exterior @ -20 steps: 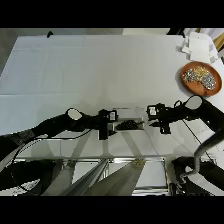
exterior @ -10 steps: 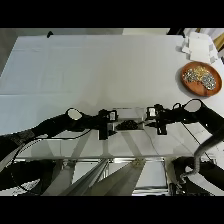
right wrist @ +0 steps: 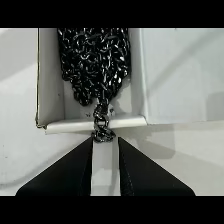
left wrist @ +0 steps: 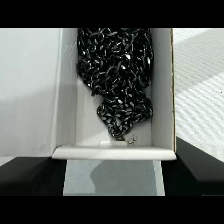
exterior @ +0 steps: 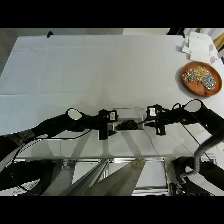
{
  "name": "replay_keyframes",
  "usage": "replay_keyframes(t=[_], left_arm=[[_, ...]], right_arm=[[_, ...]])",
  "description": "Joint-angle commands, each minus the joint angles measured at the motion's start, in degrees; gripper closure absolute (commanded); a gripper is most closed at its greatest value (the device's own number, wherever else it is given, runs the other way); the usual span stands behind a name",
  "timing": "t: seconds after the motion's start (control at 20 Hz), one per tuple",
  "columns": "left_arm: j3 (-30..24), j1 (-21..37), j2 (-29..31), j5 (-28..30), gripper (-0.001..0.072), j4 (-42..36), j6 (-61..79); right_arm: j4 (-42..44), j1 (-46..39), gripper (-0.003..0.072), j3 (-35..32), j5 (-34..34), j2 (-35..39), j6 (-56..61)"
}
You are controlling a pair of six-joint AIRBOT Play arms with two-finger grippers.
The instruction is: Fold the box and place the chain.
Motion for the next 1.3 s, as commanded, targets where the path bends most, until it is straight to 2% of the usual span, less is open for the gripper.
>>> replay_keyframes(t=[0.0, 0.2, 0.25, 0.3, 0.5, 0.65, 1.0, 1.1, 1.25], left_arm=[[0.02, 0.04, 0.04, 0.00, 0.0297, 0.02, 0.02], [0.02, 0.04, 0.04, 0.00, 0.0297, 0.02, 0.00], [0.02, 0.04, 0.04, 0.02, 0.0297, 0.02, 0.00], [0.02, 0.04, 0.04, 0.00, 0.0297, 0.02, 0.00], [0.02, 0.04, 0.04, 0.00, 0.0297, 0.02, 0.00], [0.02, 0.04, 0.04, 0.02, 0.0297, 0.02, 0.02], [0.02, 0.04, 0.04, 0.02, 0.0297, 0.02, 0.00], [0.02, 0.04, 0.04, 0.00, 0.0297, 0.02, 0.00], [0.02, 0.04, 0.04, 0.00, 0.0297, 0.02, 0.00]], right_arm=[[1.20, 0.04, 0.0528, -0.04, 0.09, -0.04, -0.02], [1.25, 0.04, 0.0542, -0.04, 0.15, -0.04, 0.02], [1.18, 0.04, 0.0623, -0.04, 0.33, -0.04, 0.04], [1.07, 0.04, 0.0671, -0.04, 0.59, -0.04, 0.15], [0.31, 0.02, 0.0671, -0.04, 0.37, -0.02, 3.06], [-4.55, 0.02, 0.0671, -0.04, -0.07, 0.61, 8.90], [-6.40, 0.04, 0.0672, 0.00, -0.26, 10.62, 20.70], [-5.09, 0.04, 0.0672, 0.02, -0.07, 14.82, 27.08], [3.23, 0.04, 0.0672, 0.02, 1.09, 20.46, 34.14]])
